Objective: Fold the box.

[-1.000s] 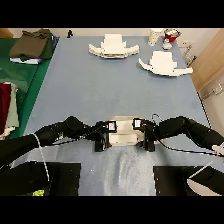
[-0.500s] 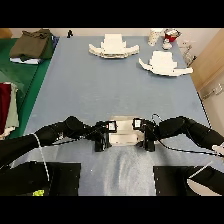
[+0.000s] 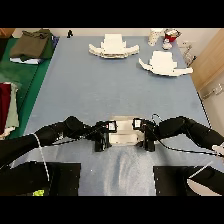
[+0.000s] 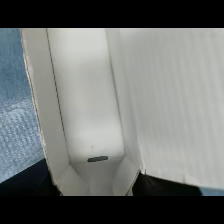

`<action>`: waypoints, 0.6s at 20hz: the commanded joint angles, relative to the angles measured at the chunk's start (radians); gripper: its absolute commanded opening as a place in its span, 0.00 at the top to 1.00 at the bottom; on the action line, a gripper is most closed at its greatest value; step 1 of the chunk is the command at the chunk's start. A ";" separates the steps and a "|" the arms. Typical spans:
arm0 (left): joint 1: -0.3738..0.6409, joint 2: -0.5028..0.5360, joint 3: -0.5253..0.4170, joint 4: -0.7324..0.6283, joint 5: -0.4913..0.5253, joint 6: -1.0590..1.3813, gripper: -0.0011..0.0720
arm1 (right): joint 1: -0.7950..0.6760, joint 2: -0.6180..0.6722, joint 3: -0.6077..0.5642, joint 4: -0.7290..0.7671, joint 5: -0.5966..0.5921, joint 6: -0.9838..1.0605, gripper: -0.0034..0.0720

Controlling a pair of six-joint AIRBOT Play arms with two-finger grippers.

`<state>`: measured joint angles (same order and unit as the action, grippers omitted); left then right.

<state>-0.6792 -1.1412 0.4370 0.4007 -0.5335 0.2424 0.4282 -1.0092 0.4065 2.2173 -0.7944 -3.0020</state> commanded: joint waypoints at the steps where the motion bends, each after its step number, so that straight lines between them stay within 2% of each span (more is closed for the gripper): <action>1: 0.000 0.000 0.001 0.000 0.000 0.000 0.28 | 0.000 0.000 -0.001 0.001 -0.002 0.001 0.34; 4: 0.000 0.000 0.001 0.000 0.000 0.000 0.28 | 0.000 0.001 0.000 0.002 -0.007 0.002 0.33; 5: 0.000 0.000 0.001 0.000 0.000 0.000 0.28 | 0.000 0.001 0.000 0.002 -0.007 0.012 0.22; 6: 0.000 0.000 0.001 0.000 0.000 0.000 0.28 | 0.000 0.001 0.004 0.000 -0.011 0.046 0.00; 9: 0.000 0.000 0.001 0.000 0.000 0.000 0.28 | 0.000 0.028 0.024 -0.032 -0.049 0.131 0.00; 12: 0.000 0.000 0.001 0.000 0.000 0.000 0.28 | 0.000 0.095 0.056 -0.156 -0.149 0.301 0.01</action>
<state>-0.6804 -1.1412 0.4370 0.3996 -0.5316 0.2413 0.4274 -0.9600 0.4389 2.1521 -0.8608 -2.8483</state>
